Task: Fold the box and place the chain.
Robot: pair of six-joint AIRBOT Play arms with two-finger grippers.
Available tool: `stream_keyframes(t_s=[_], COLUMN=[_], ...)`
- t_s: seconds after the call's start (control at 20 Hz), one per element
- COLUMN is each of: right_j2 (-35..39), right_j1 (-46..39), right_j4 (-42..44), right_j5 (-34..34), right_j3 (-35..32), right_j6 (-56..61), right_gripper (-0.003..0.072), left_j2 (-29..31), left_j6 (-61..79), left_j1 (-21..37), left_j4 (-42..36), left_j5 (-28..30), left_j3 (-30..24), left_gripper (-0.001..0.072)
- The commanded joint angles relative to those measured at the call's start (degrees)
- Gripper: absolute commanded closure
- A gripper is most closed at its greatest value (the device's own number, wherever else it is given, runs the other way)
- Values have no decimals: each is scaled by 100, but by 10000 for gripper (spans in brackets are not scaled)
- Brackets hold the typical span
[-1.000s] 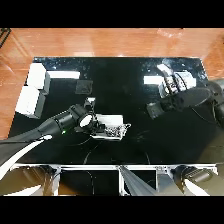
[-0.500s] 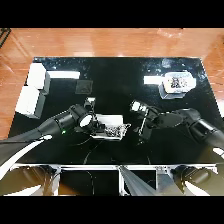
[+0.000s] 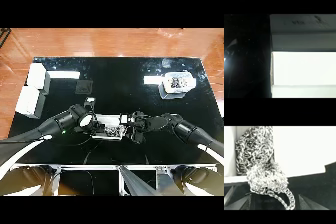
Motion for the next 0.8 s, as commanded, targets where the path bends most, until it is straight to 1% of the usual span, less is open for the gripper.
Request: stream_keyframes(t_s=[0.0,0.25,0.5,0.55,0.6,0.65,0.7,0.75], right_j2=[-140,-284,-420,-420,-420,-420,-420,-417], right_j1=[79,234,269,269,269,269,269,269], right_j4=[350,393,396,396,396,396,393,389], right_j5=[142,498,549,546,551,551,551,546], right_j3=[0,0,0,-2,-2,0,-2,0], right_j6=[-199,-199,-197,-184,-85,-46,-2,81], right_gripper=[-20,-14,-12,87,288,404,457,460], left_j2=[0,0,0,0,0,0,0,0], left_j6=[4,2,2,2,2,2,2,2], left_j1=[2,4,4,4,4,2,4,2], left_j4=[2,0,0,0,0,0,0,0], left_j5=[-20,-17,-17,-17,-17,-17,-17,-20], left_j3=[2,2,2,2,2,2,2,2], left_gripper=[686,686,686,686,685,686,686,686])
